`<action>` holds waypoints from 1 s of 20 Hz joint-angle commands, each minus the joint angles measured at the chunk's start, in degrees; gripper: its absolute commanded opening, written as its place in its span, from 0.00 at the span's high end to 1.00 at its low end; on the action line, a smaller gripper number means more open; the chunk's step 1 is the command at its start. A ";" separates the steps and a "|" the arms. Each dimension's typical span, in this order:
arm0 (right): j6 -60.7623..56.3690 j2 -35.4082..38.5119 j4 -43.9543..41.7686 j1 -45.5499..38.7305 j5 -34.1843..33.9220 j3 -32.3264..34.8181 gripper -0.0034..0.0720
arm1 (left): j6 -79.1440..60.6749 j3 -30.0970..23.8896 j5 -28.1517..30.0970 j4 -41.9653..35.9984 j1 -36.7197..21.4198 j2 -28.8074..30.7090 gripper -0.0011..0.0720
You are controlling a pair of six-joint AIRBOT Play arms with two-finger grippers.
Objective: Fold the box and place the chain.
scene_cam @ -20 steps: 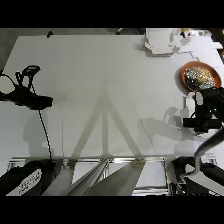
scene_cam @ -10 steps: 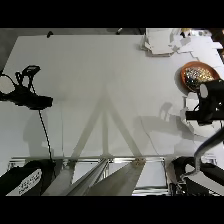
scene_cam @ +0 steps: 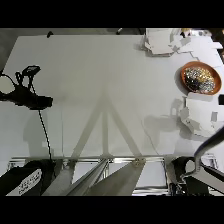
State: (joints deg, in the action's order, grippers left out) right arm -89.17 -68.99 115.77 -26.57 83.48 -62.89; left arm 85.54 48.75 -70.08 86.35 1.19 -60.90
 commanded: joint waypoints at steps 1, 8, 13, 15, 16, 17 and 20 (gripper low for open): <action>3.65 -2.60 -3.41 -12.20 -2.91 -0.96 0.22 | 0.00 -0.02 0.00 0.00 -0.02 0.02 0.97; 15.61 -11.58 -9.25 -21.33 -6.32 -0.96 0.35 | -0.02 -0.02 0.00 0.00 -0.02 0.02 0.97; 16.22 -16.00 -11.13 -21.33 -11.10 -0.96 0.43 | 0.00 -0.02 -0.02 0.00 -0.02 0.02 0.97; 16.24 -17.49 -11.26 -21.33 -12.57 -0.96 0.47 | -0.02 -0.02 0.00 0.02 -0.02 0.02 0.97; 16.24 -17.86 -11.41 -21.33 -13.35 -0.96 0.58 | -0.02 -0.02 -0.02 0.00 -0.02 0.02 0.97; 16.24 -17.86 -11.58 -21.33 -13.79 -0.98 0.71 | -0.02 -0.02 0.00 0.00 -0.02 0.02 0.97; 18.29 -17.00 -12.74 -19.89 -9.99 -1.07 0.93 | 0.00 -0.02 0.00 0.00 -0.02 0.02 0.97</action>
